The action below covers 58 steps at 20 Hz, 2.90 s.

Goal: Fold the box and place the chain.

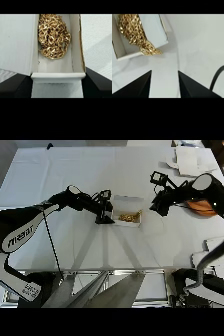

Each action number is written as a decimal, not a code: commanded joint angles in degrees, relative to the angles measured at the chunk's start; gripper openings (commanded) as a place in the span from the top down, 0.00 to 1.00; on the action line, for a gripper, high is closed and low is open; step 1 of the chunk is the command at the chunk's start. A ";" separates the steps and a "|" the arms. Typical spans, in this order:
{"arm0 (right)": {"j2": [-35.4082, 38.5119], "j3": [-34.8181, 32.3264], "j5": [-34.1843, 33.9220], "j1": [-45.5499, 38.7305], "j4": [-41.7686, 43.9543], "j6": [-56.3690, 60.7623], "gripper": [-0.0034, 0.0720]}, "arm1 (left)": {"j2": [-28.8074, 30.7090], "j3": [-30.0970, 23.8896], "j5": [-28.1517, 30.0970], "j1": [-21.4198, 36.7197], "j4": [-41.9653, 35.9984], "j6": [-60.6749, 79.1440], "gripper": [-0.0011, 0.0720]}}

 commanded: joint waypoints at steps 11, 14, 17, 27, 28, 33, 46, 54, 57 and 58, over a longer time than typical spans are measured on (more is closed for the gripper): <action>-16.11 -0.26 -0.72 -0.02 12.90 -26.99 0.37 | 0.00 -0.02 0.00 0.00 0.02 0.00 0.79; -16.09 -0.24 -2.71 1.11 12.92 -26.95 0.51 | 0.00 -0.02 0.00 0.00 0.02 0.00 0.79; -16.09 -0.24 -3.45 1.51 12.92 -26.95 0.75 | 0.00 -0.02 0.00 -0.02 0.02 0.00 0.79; -14.12 -0.24 -3.43 1.51 7.89 -23.08 0.94 | 0.00 -0.02 0.00 0.00 0.02 0.00 0.79; -13.29 -0.24 -3.45 1.51 6.10 -20.55 0.94 | 0.00 -0.02 0.00 -0.02 0.02 0.00 0.79; -9.22 -0.24 -2.32 1.92 0.76 -10.95 0.94 | 0.00 -0.02 0.00 0.00 0.02 0.00 0.79; 5.68 -0.24 -3.85 14.97 -1.79 -2.40 0.94 | 0.00 -0.02 0.00 0.00 0.02 0.00 0.79; 4.46 -0.24 -14.56 22.34 -1.84 -2.16 0.94 | 0.00 -0.02 0.00 0.00 0.02 0.00 0.79; 1.73 -0.24 -14.71 22.32 -2.73 1.01 0.94 | 0.00 -0.02 0.00 0.00 0.02 0.00 0.79; 0.76 -0.24 -14.67 22.32 -2.71 2.91 0.94 | 0.00 -0.02 0.00 0.00 0.02 0.00 0.79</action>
